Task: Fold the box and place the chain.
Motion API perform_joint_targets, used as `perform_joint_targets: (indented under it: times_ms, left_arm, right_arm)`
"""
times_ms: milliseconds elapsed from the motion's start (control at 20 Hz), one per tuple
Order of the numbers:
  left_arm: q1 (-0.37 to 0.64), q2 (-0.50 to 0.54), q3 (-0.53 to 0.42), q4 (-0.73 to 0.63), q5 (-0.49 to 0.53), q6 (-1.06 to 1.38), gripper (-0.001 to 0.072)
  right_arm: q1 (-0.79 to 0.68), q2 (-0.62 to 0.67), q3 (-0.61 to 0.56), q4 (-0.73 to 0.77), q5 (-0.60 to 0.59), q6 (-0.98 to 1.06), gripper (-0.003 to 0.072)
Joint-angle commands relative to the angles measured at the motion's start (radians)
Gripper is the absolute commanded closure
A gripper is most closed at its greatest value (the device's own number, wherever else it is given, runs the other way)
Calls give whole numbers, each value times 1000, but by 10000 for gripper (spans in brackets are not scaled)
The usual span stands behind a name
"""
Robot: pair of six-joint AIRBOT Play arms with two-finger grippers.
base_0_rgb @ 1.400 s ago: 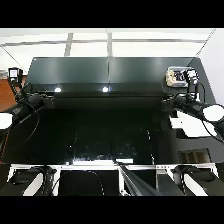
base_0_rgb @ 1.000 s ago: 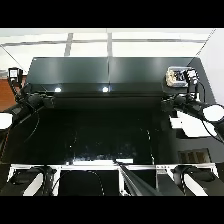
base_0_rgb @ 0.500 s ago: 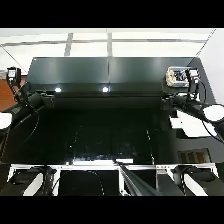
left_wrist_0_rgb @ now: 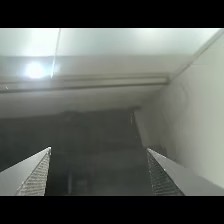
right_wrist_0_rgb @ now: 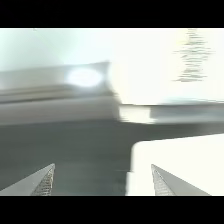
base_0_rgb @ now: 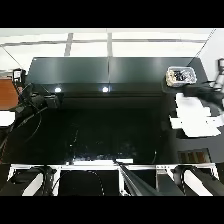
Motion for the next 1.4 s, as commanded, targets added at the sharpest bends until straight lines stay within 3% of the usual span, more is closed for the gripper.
perform_joint_targets:
  times_ms: [0, 100, 250, 450, 650, 800, 850, 1050, 1200, 1350]
  left_arm:
    - [-1, -5, 0, -2, -27, 0, -3]
    - [0, -5, 0, -2, -26, 1, -3]
    - [-1, -5, -2, -2, -33, 1, -3]
    - [-1, -6, -2, 6, -35, 11, -3]
    - [0, -10, -2, 5, -48, 11, -2]
    - [0, -10, -2, 5, -51, 11, -2]
    - [0, -10, -2, 5, -51, 11, -2]
    - [0, -10, -2, 5, -52, 11, -2]
    - [0, -10, -2, 5, -51, 11, -2]
    - [0, -10, -2, 5, -52, 11, -2]
  right_arm:
    - [-360, -167, 197, -278, 166, 124, -23]
    - [-509, -254, 269, -275, 231, 182, -22]
    - [-594, -349, 295, -285, 264, 49, -22]
    - [-607, -500, 391, -277, 457, -214, -21]
    - [-605, -548, 398, -223, 483, -344, -9]
    - [-605, -541, 401, -237, 501, -353, 641]
    - [-605, -533, 401, -225, 518, -363, 678]
    - [-600, -473, 394, -60, 640, -409, 670]
    - [-544, -356, 355, -7, 639, -407, 670]
    - [-448, -214, 263, 163, 633, -399, 670]
